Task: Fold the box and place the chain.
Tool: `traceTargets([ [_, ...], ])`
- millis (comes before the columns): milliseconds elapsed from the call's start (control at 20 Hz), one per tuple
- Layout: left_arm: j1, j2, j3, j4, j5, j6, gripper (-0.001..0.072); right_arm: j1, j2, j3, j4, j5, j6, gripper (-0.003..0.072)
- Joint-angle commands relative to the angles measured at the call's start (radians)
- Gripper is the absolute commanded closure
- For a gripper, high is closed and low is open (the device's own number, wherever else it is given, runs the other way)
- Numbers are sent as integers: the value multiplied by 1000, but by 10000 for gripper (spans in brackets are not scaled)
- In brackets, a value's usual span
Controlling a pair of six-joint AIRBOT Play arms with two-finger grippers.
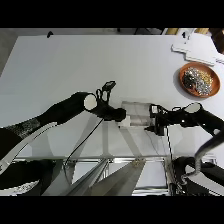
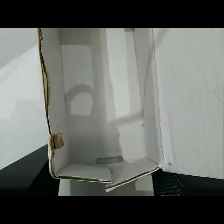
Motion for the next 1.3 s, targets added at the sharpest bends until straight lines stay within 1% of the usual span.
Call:
traceTargets([
  [0,-26,-28,47,92,-25,-100,359,0,1,0,0,0,0,343],
  [200,-53,-74,108,167,-101,-174,359,0,1,0,0,0,0,343],
  [350,-56,-77,125,208,-123,-224,359,0,1,0,0,0,0,343],
  [500,-57,-91,172,260,-174,-277,360,0,1,0,0,0,0,343],
  [600,-69,-117,223,287,-230,-297,360,0,1,0,0,0,0,343],
  [750,-97,-190,315,354,-374,-378,360,0,1,0,0,0,0,343],
  [800,-108,-212,337,364,-386,-401,360,0,1,0,0,1,0,343],
  [850,-118,-233,362,369,-386,-430,370,0,1,0,0,0,0,343],
  [900,-125,-254,386,370,-387,-452,403,0,1,0,0,1,0,343],
  [950,-131,-274,408,369,-392,-473,466,0,1,0,0,0,0,343],
  [1150,-140,-341,483,370,-485,-517,467,0,1,0,0,1,0,343],
  [1250,-143,-356,495,388,-510,-568,467,0,1,0,0,0,0,343],
])
